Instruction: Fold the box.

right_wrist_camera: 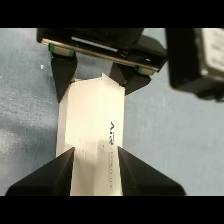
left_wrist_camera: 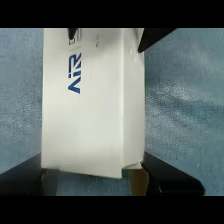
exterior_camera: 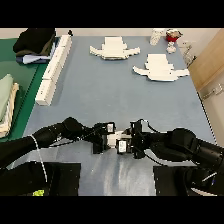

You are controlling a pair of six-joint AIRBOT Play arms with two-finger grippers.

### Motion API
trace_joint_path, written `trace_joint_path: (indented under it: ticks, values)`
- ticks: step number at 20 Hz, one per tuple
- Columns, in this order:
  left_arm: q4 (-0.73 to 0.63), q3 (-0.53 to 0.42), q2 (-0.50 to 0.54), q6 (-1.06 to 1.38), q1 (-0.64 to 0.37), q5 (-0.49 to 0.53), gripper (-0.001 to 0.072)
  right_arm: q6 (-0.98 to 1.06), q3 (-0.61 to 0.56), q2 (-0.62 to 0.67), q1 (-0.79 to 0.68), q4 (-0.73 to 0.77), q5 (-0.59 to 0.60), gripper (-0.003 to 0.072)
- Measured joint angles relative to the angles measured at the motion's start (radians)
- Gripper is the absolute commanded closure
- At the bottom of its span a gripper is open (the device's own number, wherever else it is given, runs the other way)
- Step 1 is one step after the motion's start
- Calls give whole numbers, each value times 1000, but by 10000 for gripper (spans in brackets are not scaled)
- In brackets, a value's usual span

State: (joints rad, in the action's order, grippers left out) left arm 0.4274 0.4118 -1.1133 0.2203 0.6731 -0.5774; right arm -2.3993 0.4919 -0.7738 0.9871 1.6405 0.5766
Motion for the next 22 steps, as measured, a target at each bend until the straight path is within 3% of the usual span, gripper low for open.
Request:
trace_joint_path:
  ticks: [8,10,14,16,22]
  values:
    - [-1,0,0,-1,0,-3,176,11,5,17,-1,-3,8,286]
    - [-2,0,0,-1,0,-2,176,21,5,0,-2,-3,10,394]
    - [-2,0,0,-2,0,1,176,37,5,-26,-3,3,14,407]
    - [-2,0,0,-2,0,1,176,40,5,-31,-3,13,19,494]
    - [-1,0,0,-1,0,-1,176,45,5,-36,-3,32,39,494]
